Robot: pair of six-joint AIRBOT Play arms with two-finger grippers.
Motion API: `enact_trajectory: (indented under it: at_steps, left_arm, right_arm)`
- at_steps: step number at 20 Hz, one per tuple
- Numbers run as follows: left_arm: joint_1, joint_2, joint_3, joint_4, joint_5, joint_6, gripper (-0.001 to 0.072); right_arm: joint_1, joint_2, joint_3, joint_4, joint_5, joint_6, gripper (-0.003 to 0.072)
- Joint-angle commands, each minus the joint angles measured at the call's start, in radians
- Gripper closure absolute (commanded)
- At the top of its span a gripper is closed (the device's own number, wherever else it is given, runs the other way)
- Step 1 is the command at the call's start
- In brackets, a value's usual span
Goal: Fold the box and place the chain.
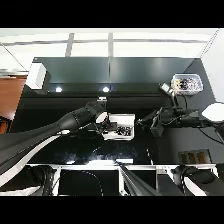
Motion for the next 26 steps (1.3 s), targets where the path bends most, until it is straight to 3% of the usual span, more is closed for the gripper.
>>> enact_trajectory:
  at_steps: [1,4,8,9,10,11,14,21,25,26]
  left_arm:
    - [0.000,0.000,0.000,0.000,0.002,0.000,0.0681]
    - [0.000,0.000,0.000,0.000,0.001,0.000,0.0681]
    - [0.000,0.000,0.000,0.000,0.001,0.000,0.0680]
    - [0.000,0.000,0.000,0.000,0.001,0.000,0.0680]
    - [0.000,0.000,0.000,0.000,0.001,0.000,0.0680]
    - [0.000,0.000,0.000,0.000,0.001,0.000,0.0680]
    - [0.000,0.000,0.000,0.000,0.000,0.000,0.0681]
    - [0.001,0.000,0.000,0.000,0.019,0.001,0.0681]
    - [0.000,0.001,0.003,0.000,0.018,0.000,0.0678]
    - [0.000,0.001,0.008,0.000,0.000,0.000,0.0611]
  right_arm:
    - [0.043,0.006,0.034,0.229,0.000,0.118,0.0674]
    - [0.136,-0.014,0.033,0.167,-0.105,0.152,0.0673]
    - [0.210,-0.074,0.033,0.080,-0.151,0.217,0.0670]
    - [0.212,-0.082,0.033,0.053,-0.156,0.242,0.0587]
    - [0.211,-0.084,0.033,0.019,-0.169,0.271,0.0444]
    - [0.208,-0.084,0.033,-0.012,-0.177,0.278,0.0430]
    - [0.150,-0.083,0.037,-0.054,-0.154,0.279,0.0431]
    - [-0.108,-0.074,0.077,-0.058,0.022,0.261,0.0431]
    - [-0.133,-0.074,0.077,-0.095,0.040,0.260,0.0430]
    - [-0.133,-0.074,0.077,-0.119,0.043,0.261,0.0431]
